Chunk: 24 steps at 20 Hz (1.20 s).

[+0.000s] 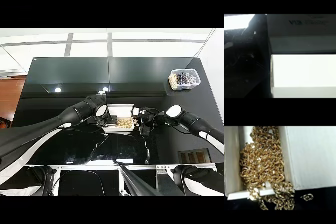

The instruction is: Fold the box and place the chain.

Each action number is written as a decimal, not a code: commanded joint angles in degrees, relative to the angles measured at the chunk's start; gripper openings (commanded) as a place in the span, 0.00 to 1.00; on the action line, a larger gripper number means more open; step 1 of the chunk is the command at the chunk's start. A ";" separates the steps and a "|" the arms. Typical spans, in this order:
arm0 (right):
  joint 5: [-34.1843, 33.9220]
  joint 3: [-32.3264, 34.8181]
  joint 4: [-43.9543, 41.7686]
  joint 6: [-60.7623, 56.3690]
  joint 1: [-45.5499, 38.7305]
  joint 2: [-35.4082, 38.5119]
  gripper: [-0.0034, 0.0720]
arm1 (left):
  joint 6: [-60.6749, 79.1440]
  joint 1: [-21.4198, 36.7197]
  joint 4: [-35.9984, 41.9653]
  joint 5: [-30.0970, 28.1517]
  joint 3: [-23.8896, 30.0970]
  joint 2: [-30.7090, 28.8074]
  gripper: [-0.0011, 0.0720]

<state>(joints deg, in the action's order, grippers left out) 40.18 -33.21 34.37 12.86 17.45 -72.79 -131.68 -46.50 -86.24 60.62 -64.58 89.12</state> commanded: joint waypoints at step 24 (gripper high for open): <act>11.85 -7.48 -8.20 -53.72 -0.72 23.19 0.06 | 0.07 0.02 -0.02 -0.11 -0.02 0.00 0.06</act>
